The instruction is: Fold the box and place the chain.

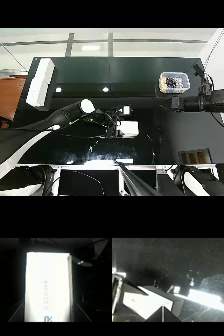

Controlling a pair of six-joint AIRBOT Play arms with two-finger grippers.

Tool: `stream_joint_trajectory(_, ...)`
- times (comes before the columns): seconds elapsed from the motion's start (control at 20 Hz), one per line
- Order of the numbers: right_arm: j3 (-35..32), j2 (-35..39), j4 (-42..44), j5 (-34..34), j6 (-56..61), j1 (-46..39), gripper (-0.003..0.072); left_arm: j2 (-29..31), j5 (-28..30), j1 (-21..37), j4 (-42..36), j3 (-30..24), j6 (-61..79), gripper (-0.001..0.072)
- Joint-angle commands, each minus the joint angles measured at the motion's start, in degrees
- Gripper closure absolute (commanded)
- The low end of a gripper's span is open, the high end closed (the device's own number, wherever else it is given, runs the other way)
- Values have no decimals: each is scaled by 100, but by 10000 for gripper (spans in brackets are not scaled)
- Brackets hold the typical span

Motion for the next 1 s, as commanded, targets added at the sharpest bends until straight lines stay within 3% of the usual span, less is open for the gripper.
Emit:
stream_joint_trajectory(0.0,-2,2,-4,4,0,0,661,-66,63,-39,15,0,0,5)
stream_joint_trajectory(0.3,-2,2,-2,90,0,2,661,-149,463,-273,1137,0,-907,5)
stream_joint_trajectory(0.4,-2,2,-4,85,0,0,661,-146,431,-326,1211,0,-1034,43)
stream_joint_trajectory(0.45,-2,2,-2,87,0,0,660,-133,411,-323,1211,2,-1095,83)
stream_joint_trajectory(0.5,-2,2,-4,90,0,0,660,-90,400,-293,1233,2,-1196,278)
stream_joint_trajectory(0.55,-2,2,-2,90,0,0,661,-15,313,-229,1231,9,-1239,379)
stream_joint_trajectory(0.7,-2,2,0,83,2,0,661,323,-258,271,1342,81,-1963,383)
stream_joint_trajectory(0.75,-2,2,0,83,2,0,661,479,-461,514,1523,81,-2382,430)
stream_joint_trajectory(0.8,-2,2,0,83,0,0,660,645,-778,824,1751,81,-2754,474)
stream_joint_trajectory(0.95,-2,2,-2,87,-7,0,661,1054,-1926,1893,2293,72,-3519,474)
